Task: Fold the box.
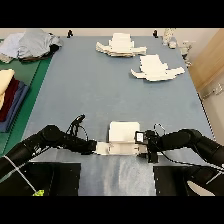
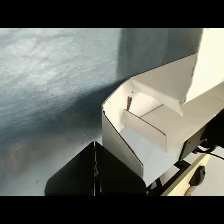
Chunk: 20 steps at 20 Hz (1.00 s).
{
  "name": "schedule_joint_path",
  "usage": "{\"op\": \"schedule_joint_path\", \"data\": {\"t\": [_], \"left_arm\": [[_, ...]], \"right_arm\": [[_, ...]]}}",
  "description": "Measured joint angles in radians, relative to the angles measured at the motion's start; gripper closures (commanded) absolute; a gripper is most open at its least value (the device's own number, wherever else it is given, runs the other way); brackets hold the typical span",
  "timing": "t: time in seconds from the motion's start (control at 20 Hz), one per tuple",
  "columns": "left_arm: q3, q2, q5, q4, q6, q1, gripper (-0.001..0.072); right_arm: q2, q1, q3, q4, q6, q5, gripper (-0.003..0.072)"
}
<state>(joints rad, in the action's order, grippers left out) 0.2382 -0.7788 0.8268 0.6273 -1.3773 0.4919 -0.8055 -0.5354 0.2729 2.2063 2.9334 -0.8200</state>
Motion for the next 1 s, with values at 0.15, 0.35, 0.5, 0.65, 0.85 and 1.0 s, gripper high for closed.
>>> {"op": "schedule_joint_path", "data": {"t": [0.15,0.35,0.5,0.65,0.85,1.0], "left_arm": [[0.028,0.000,-0.018,-0.016,0.001,0.020,0.0697],[0.074,-0.001,-0.003,-0.027,0.001,0.029,0.0695],[0.090,-0.001,0.018,-0.030,-0.003,0.032,0.0693],[0.097,-0.001,0.035,-0.043,-0.009,0.032,0.0366],[0.100,-0.001,0.044,-0.062,-0.010,0.032,0.0362],[0.100,-0.001,0.042,-0.078,-0.010,0.032,0.0363]], "right_arm": [[0.000,0.000,0.000,0.000,0.000,0.000,0.0165],[0.000,0.000,0.000,0.000,0.000,0.000,0.0165],[0.000,0.000,0.000,0.000,0.000,0.000,0.0165],[0.000,0.000,0.000,0.000,0.000,0.000,0.0165],[0.000,0.000,0.000,0.000,0.000,0.000,0.0165],[0.000,0.000,0.000,0.000,0.000,0.000,0.0165]]}}
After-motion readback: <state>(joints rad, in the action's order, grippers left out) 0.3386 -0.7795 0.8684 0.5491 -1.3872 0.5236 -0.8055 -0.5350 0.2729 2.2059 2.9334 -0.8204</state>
